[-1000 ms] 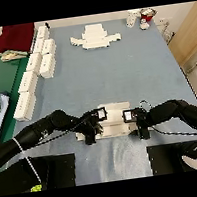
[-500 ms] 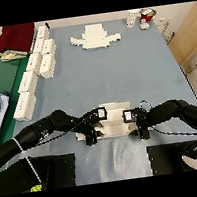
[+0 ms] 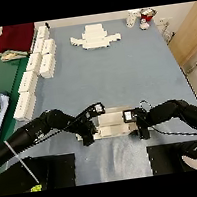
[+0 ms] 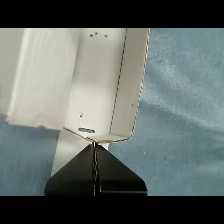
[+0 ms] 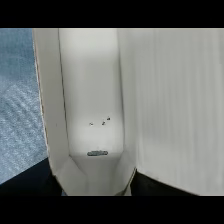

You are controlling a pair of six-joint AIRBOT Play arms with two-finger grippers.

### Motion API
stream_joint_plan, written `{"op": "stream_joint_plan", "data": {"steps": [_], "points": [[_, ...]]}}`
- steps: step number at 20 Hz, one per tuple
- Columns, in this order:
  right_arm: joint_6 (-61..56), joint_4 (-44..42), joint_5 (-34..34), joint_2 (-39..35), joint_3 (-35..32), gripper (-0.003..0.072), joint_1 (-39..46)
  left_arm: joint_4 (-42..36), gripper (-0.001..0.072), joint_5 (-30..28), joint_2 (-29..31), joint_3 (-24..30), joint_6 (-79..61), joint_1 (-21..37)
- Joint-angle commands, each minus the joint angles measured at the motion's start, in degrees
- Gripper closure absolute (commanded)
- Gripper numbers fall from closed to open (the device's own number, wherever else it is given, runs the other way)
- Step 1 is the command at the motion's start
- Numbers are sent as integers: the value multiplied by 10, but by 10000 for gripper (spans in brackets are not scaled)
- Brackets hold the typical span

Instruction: Fold the box.

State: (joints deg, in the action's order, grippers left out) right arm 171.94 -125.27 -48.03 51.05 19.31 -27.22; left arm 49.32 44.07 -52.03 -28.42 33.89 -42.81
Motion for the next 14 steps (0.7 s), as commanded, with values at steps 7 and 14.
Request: {"op": "stream_joint_plan", "data": {"steps": [7, 14], "points": [[0, 0, 0, 0, 1, 186, 0, 273, 697, 179, 172, -14, 580, 125], [0, 0, 0, 0, 1, 186, 0, 121, 697, 201, 161, 72, 553, 293]]}}
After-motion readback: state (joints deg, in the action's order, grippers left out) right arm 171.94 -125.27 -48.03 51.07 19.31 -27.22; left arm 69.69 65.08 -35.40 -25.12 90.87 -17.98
